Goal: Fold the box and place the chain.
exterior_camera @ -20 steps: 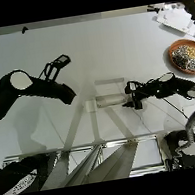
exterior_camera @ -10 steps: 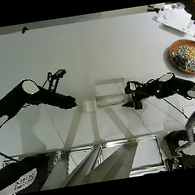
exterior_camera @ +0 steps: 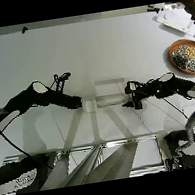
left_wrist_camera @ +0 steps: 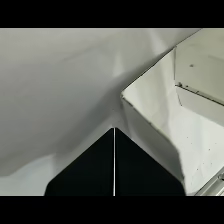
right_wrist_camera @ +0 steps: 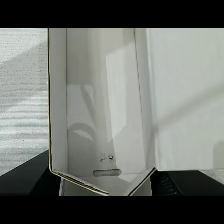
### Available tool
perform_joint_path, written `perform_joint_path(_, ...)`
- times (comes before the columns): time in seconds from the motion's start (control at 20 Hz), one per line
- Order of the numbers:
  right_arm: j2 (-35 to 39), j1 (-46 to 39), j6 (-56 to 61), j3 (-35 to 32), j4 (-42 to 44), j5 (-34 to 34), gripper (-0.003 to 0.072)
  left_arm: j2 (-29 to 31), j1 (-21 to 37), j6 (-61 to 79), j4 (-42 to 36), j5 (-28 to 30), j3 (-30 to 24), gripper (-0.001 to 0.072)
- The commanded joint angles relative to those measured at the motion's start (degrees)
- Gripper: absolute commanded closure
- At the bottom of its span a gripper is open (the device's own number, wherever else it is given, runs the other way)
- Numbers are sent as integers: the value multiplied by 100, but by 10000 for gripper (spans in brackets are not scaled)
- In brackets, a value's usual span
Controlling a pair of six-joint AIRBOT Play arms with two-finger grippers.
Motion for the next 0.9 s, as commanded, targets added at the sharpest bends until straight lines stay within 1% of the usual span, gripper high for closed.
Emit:
perform_joint_path(0.0,4,2,2,0,2,0,388,-35,-411,-133,-74,476,-2,709)
perform_joint_path(0.1,4,2,2,0,2,0,388,-35,-516,-238,-74,555,0,709)
perform_joint_path(0.3,4,2,2,0,2,0,388,-35,-531,-232,-149,511,0,708)
perform_joint_path(0.35,4,2,2,0,2,0,388,-31,-531,-155,-348,466,0,707)
perform_joint_path(0.55,4,2,2,0,2,0,388,-4,-529,774,-1543,238,13,696)
perform_joint_path(0.65,4,2,2,0,2,0,388,22,-527,846,-1652,221,13,696)
perform_joint_path(0.7,4,2,2,0,2,0,388,24,-527,841,-1648,188,13,672)
perform_joint_path(0.75,4,2,2,0,2,0,388,24,-527,831,-1652,131,13,570)
perform_joint_path(0.8,4,2,2,0,0,0,388,24,-527,828,-1652,72,13,454)
perform_joint_path(0.85,4,2,2,0,2,2,388,24,-527,826,-1655,37,13,391)
